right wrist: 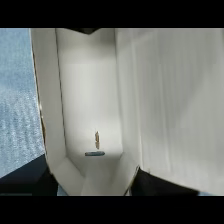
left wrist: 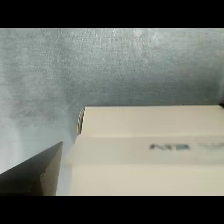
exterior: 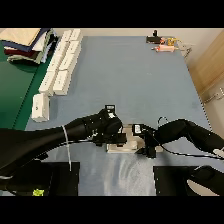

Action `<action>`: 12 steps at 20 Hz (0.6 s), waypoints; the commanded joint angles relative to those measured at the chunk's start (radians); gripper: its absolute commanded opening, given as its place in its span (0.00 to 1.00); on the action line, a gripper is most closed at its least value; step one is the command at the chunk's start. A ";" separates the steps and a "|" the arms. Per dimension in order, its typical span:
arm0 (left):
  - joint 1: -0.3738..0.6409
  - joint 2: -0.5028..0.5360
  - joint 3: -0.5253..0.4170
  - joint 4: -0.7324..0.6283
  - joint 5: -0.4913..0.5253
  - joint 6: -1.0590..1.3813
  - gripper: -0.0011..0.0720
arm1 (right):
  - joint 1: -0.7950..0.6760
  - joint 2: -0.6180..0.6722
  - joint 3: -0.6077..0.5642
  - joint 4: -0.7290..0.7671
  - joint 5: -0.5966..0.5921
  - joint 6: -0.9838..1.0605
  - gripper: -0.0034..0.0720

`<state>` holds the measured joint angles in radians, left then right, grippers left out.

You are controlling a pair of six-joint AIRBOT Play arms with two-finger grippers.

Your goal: Fold the box.

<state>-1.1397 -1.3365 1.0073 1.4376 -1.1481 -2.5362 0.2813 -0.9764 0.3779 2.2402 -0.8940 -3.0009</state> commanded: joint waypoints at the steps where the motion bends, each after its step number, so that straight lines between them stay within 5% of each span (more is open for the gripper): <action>1: 0.016 0.082 0.003 -0.002 -0.049 0.022 0.83 | 0.000 0.001 0.001 0.000 0.000 0.000 0.73; 3: 0.046 0.161 0.003 -0.002 -0.114 0.076 0.83 | 0.000 0.001 0.001 0.000 0.000 0.001 0.73; 4: 0.065 0.198 0.003 -0.002 -0.152 0.113 0.73 | 0.000 0.001 0.001 0.000 0.000 0.000 0.73; 5: 0.087 0.234 0.003 -0.004 -0.194 0.179 0.31 | 0.000 0.001 0.001 0.000 0.000 0.001 0.73; 6: 0.105 0.264 0.003 -0.007 -0.230 0.282 0.04 | 0.000 0.001 0.001 0.000 0.000 0.000 0.73; 9: 0.149 0.323 0.003 -0.021 -0.282 0.570 0.03 | 0.000 0.001 0.001 0.000 0.000 0.000 0.73; 12: 0.197 0.343 -0.021 -0.160 -0.209 0.935 0.03 | 0.000 0.001 0.001 0.000 0.000 0.001 0.73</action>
<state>-0.9874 -1.0279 1.0016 1.3849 -1.3800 -1.9602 0.2813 -0.9764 0.3779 2.2398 -0.8940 -3.0009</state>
